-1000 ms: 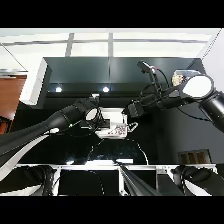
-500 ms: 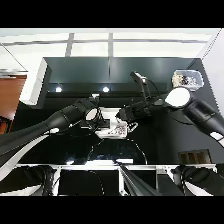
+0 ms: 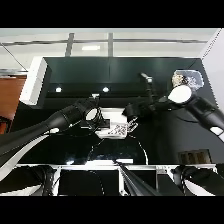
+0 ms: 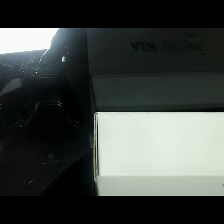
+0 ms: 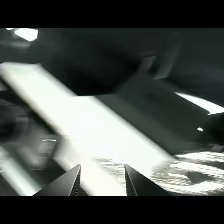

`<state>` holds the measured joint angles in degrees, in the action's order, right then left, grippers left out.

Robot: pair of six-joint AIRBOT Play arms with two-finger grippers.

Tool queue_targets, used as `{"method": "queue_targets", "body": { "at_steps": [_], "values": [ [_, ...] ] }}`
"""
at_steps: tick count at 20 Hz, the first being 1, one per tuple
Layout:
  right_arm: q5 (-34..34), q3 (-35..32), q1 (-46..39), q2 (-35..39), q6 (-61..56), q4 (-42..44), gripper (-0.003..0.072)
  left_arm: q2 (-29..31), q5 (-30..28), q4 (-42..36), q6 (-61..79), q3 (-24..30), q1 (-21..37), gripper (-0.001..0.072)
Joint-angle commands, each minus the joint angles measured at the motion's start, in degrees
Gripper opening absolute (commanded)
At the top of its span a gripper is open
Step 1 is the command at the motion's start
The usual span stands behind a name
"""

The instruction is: Fold the box and place the chain.

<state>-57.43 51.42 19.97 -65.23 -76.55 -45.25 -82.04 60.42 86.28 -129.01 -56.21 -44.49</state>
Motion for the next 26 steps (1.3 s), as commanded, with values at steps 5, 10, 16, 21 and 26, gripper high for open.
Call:
{"method": "queue_targets", "body": {
  "at_steps": [5,10,16,21,26],
  "values": [
    [17.7,-4.1,-19.4,2.2,-19.1,-36.1,0.0301,0.0,0.0,0.0,0.0,0.0,0.0,0.0031],
    [29.2,-3.3,-27.4,-9.0,-32.3,-34.8,0.0711,0.0,0.0,0.0,0.0,0.0,0.0,0.0031],
    [26.7,7.6,-29.5,-23.9,-29.4,-18.0,0.0707,0.0,-0.2,0.0,0.0,0.0,0.0,0.0031],
    [24.2,13.0,-28.1,-27.8,-26.3,-17.6,0.0490,0.0,-0.2,0.0,0.0,0.0,0.0,0.0031],
    [13.9,13.9,-28.4,-23.0,-18.1,-20.6,0.0018,0.0,-0.2,0.0,0.0,0.0,0.0,0.0031]
  ]
}}
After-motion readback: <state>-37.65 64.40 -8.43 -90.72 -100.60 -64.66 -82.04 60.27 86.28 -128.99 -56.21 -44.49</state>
